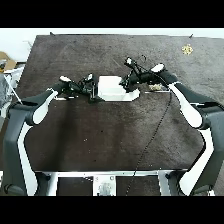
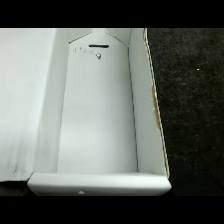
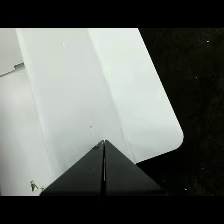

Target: Fold the box and place the chain.

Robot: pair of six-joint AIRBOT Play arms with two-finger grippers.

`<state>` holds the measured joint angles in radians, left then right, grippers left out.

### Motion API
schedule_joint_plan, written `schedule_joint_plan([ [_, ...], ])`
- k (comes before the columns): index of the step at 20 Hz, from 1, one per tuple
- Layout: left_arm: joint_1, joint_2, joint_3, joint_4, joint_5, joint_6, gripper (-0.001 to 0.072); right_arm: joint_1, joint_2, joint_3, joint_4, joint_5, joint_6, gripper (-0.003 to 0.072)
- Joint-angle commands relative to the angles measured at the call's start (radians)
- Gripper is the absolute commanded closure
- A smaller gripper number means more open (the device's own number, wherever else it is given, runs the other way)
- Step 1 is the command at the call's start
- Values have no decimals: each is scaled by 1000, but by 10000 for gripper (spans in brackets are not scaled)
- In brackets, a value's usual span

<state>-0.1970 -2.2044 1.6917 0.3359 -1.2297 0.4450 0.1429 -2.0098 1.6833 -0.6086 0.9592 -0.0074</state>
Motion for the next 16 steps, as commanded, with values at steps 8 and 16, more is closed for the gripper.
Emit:
schedule_joint_plan([
  [8, 1, 0, 0, 0, 0, 1, 435, -32, 222, 2, -90, 115, 17, 684],
  [16, 1, 0, 0, 0, 0, 1, 435, -42, 293, -143, -343, 100, 26, 89],
])
